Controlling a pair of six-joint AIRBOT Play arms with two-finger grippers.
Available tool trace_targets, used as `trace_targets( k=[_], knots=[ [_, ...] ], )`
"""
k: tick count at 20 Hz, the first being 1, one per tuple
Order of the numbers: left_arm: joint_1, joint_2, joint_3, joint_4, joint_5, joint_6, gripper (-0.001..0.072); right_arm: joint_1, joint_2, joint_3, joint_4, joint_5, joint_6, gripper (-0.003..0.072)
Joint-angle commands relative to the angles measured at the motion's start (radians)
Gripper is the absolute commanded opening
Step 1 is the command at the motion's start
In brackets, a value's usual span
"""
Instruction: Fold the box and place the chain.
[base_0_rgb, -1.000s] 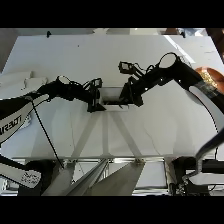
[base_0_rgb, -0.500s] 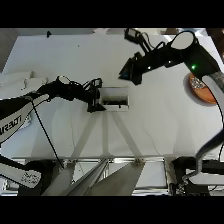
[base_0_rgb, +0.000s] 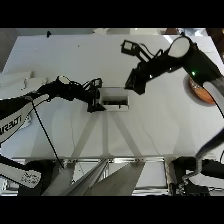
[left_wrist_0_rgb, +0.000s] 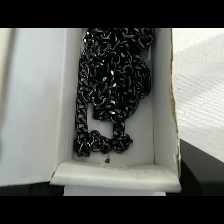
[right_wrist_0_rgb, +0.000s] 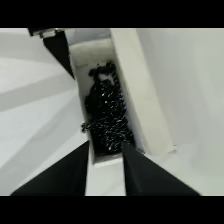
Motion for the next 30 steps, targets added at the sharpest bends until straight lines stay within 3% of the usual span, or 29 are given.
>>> trace_targets(
  k=[1,2,4,7,10,12,23,30],
  knots=[
    [0.000,0.000,0.001,0.000,0.000,0.000,0.0364,0.042,0.140,-0.201,-0.034,-0.119,0.005,0.0369],
    [0.000,0.000,0.001,0.000,0.000,0.000,0.0364,0.066,0.164,-0.251,-0.039,-0.145,0.005,0.0408],
    [0.000,0.000,0.001,0.000,0.000,0.000,0.0364,0.117,0.167,-0.325,-0.047,-0.190,0.005,0.0417],
    [0.000,0.000,0.001,0.000,0.000,0.000,0.0364,0.194,0.154,-0.414,-0.109,-0.396,-0.002,0.0418],
    [0.000,0.000,0.001,0.000,0.000,0.000,0.0364,0.231,0.142,-0.427,-0.182,-0.600,-0.002,0.0417],
    [0.000,0.000,0.001,0.000,0.000,0.000,0.0364,0.234,0.117,-0.427,-0.192,-0.666,-0.003,0.0411],
    [0.000,0.000,0.001,0.000,0.000,0.000,0.0364,0.234,0.060,-0.427,-0.231,-0.637,-0.109,0.0413],
    [0.000,0.000,0.001,0.000,0.000,0.000,0.0364,0.234,0.060,-0.427,-0.171,-0.654,-0.109,0.0412]
  ],
)
